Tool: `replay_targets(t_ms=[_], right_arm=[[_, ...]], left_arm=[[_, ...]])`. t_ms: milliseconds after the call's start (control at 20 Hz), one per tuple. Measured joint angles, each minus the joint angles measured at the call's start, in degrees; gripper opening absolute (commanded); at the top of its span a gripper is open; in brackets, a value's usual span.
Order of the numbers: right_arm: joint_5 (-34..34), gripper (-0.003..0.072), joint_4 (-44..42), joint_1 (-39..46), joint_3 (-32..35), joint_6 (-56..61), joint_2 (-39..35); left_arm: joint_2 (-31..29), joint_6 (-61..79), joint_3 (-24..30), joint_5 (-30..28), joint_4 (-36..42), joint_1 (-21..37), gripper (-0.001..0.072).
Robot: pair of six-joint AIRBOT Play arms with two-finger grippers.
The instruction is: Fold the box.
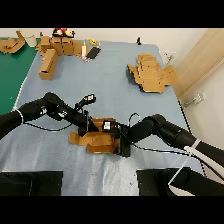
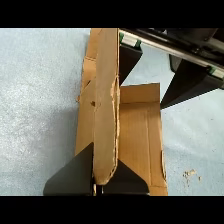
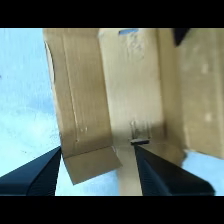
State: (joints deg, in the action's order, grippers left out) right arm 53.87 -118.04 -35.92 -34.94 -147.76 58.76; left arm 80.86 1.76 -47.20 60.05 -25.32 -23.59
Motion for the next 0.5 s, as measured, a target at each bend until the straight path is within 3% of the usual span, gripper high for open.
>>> replay_targets(t_ms=[500], right_arm=[[-3.8, 0.0707, 2.3, -0.2, -0.3, 6.5, -2.6]], left_arm=[[0.0, 0.0, 0.0, 0.0, 0.0, 0.0, 0.0011]])
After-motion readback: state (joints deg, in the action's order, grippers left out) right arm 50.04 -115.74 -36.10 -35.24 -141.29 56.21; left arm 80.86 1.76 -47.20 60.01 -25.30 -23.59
